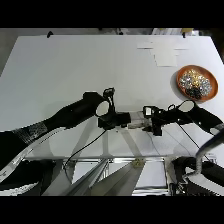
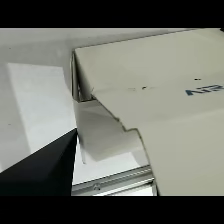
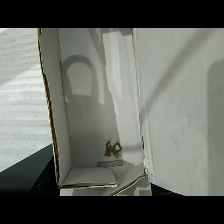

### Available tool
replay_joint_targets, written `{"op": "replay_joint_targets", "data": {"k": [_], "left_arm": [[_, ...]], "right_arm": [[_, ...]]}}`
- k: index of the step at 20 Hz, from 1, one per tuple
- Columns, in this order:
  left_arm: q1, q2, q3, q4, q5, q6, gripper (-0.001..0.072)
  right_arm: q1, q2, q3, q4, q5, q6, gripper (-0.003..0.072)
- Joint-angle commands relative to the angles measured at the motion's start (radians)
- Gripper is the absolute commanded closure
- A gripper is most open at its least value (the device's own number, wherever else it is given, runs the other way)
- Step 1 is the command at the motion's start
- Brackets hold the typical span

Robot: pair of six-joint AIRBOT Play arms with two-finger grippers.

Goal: Fold the box and place the chain.

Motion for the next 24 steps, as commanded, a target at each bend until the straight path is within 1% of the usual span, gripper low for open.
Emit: {"op": "replay_joint_targets", "data": {"k": [1, 3, 12, 14, 20, 22, 24], "left_arm": [[-0.011, -0.012, 0.001, -0.008, 0.039, -0.01, 0.0203], [-0.011, -0.012, 0.001, -0.006, 0.047, -0.016, 0.0205], [-0.017, -0.012, 0.001, 0.092, 0.059, -0.119, 0.0224], [-0.017, -0.012, 0.001, 0.108, 0.054, -0.121, 0.0275], [-0.016, -0.012, 0.001, 0.104, 0.047, -0.121, 0.0276], [-0.021, -0.011, 0.001, 0.079, 0.02, -0.106, 0.0275], [-0.024, -0.014, 0.001, 0.086, -0.004, -0.075, 0.0275]], "right_arm": [[0.0, 0.001, 0.001, 0.0, 0.0, 0.0, 0.0365], [0.0, 0.001, 0.001, 0.0, 0.0, 0.0, 0.0365], [0.0, 0.001, 0.001, 0.0, 0.0, 0.0, 0.0365], [0.0, 0.001, 0.001, 0.0, 0.0, 0.0, 0.0365], [0.0, 0.001, 0.001, 0.0, 0.0, 0.0, 0.0365], [0.0, 0.001, 0.001, 0.0, 0.0, 0.0, 0.0365], [0.0, 0.001, 0.001, 0.0, 0.0, 0.0, 0.0365]]}}
